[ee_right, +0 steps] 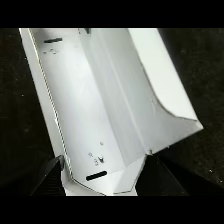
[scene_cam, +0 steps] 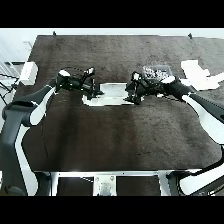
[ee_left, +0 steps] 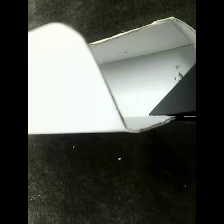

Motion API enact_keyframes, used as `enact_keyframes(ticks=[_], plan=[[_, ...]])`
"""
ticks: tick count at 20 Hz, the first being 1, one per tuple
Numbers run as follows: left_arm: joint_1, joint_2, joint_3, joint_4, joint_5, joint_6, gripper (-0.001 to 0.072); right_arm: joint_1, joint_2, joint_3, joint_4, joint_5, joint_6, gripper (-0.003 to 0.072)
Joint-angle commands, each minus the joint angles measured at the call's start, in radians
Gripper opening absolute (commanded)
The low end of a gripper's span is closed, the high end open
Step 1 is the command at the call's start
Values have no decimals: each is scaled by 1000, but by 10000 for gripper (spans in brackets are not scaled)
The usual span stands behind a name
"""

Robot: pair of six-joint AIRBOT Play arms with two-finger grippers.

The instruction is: Fold the box and place the chain.

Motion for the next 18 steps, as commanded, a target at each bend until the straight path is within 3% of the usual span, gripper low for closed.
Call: enact_keyframes(ticks=[1, 7, 18], plan=[[0, 0, 0, 0, -1, 0, 18, -1, -50, 55, -20, 88, 10, 685], [0, 0, 0, 0, -1, 0, 18, -2, -125, 157, -91, 188, 24, 685], [0, 0, 0, 0, -2, 0, 18, -1, -217, 232, -68, 233, 15, 685]])
